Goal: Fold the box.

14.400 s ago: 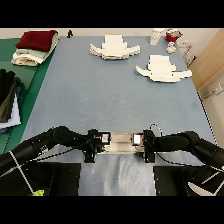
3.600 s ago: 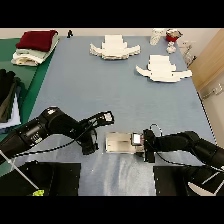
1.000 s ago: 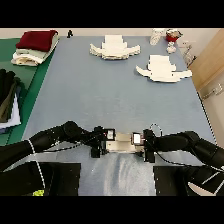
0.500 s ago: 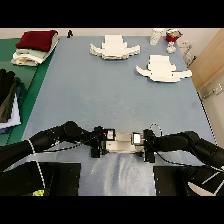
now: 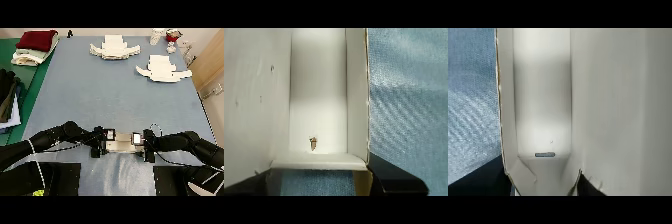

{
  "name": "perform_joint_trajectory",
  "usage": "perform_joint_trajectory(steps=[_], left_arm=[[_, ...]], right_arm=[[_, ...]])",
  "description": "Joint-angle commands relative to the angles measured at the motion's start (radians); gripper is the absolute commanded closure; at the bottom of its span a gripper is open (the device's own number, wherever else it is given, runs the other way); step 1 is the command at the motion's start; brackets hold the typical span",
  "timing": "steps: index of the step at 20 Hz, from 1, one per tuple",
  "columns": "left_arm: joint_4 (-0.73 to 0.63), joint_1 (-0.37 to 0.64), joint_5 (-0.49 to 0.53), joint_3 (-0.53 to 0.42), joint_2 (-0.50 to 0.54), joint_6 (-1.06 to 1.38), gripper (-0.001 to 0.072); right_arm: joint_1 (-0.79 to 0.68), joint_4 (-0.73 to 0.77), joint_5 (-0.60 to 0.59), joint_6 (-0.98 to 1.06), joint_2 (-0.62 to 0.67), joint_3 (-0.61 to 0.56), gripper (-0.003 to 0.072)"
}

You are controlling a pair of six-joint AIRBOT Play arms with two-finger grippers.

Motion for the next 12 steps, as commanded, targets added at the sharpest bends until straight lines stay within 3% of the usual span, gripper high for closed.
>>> perform_joint_trajectory(steps=[1, 2, 8, 12], left_arm=[[0.000, -0.001, 0.000, 0.000, -0.001, 0.000, 0.0344], [0.000, -0.001, 0.000, 0.000, -0.001, 0.000, 0.0344], [0.000, -0.001, 0.000, 0.000, -0.001, 0.000, 0.0344], [0.000, -0.001, 0.000, 0.000, -0.001, 0.000, 0.0344]], right_arm=[[0.001, -0.002, -0.004, 0.004, 0.002, 0.006, 0.0099], [0.001, -0.021, -0.023, 0.010, 0.005, 0.017, -0.0034], [0.000, -0.242, -0.196, 0.304, 0.065, 0.126, -0.0034], [0.000, -0.402, -0.402, 0.755, 0.141, 0.222, -0.0034]])
